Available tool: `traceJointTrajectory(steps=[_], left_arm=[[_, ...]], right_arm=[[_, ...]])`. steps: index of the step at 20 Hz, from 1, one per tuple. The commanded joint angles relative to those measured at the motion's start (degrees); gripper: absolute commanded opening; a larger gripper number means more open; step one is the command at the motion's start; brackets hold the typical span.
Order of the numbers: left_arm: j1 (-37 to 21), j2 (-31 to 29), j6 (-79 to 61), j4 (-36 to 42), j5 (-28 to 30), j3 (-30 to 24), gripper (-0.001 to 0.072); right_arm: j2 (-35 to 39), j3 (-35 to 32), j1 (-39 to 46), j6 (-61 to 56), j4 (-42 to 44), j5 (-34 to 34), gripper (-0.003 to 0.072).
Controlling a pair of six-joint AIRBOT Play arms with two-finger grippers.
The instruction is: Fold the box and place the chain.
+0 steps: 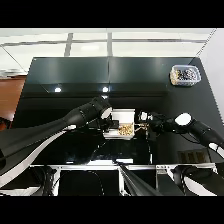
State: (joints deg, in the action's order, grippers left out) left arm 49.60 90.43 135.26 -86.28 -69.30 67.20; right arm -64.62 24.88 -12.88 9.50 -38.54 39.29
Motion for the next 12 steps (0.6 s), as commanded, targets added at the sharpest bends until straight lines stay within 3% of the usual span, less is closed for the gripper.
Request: traceJointTrajectory(steps=[1, 3, 7, 12], left_arm=[[0.04, 0.04, 0.02, 0.0, 0.24, 0.02, 0.0033], [0.04, 0.04, 0.02, 0.0, 0.22, 0.02, 0.0033], [0.04, 0.04, 0.02, 0.0, 0.22, 0.02, 0.0033], [0.04, 0.04, 0.02, 0.0, 0.22, 0.02, 0.0033]], right_arm=[[-0.04, 0.33, 0.02, -3.08, -2.58, 0.22, 0.0025], [1.75, 0.98, 0.0, -6.73, -2.16, 0.74, 0.0018], [10.38, 5.29, 0.02, -29.88, -6.19, 2.86, 0.0018], [19.71, 14.88, 0.0, -41.24, -3.21, 18.01, 0.0017]])
